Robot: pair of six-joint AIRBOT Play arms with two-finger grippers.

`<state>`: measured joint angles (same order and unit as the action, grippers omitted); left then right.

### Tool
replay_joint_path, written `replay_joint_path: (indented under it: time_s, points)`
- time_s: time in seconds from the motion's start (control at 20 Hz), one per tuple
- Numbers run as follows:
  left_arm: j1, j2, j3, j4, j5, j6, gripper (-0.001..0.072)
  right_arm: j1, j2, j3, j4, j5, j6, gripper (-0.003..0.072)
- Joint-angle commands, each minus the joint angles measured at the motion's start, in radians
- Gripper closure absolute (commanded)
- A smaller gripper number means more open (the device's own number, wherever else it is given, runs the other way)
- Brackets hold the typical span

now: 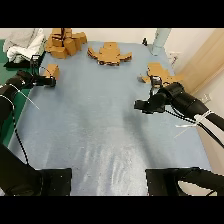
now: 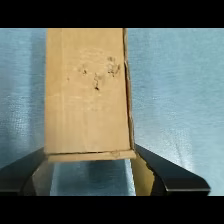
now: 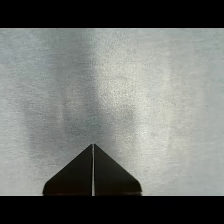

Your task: Fold the box.

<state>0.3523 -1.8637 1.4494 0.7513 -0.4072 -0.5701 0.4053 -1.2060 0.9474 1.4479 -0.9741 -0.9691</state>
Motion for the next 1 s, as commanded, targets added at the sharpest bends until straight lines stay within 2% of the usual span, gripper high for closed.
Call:
replay_joint_path:
  time_s: [0.0,0.1,0.3,0.4,0.65,0.8,0.95]
  points:
    - [0.004,0.027,0.002,0.022,-0.025,-0.037,0.0007,0.000,0.000,0.001,0.000,0.001,0.000,0.0681]
    - [0.007,0.063,0.002,0.101,-0.082,-0.080,0.0007,0.000,0.000,0.001,0.000,0.002,0.000,0.0681]
    - [0.011,0.143,0.002,0.354,-0.226,-0.254,0.0007,0.000,0.000,0.001,0.000,0.002,0.000,0.0682]
    - [0.011,0.197,0.002,0.427,-0.282,-0.349,0.0007,0.000,0.000,0.001,0.000,0.002,0.000,0.0681]
    - [-0.002,0.381,0.002,0.410,-0.430,-0.359,0.0009,0.000,0.000,0.001,0.000,0.002,0.000,0.0682]
    - [-0.031,0.487,0.002,0.333,-0.526,-0.358,0.0009,0.000,0.000,0.001,0.000,0.018,-0.001,0.0682]
    - [-0.090,0.548,0.002,0.273,-0.641,-0.353,0.0009,0.000,0.000,0.001,0.006,0.049,-0.017,0.0681]
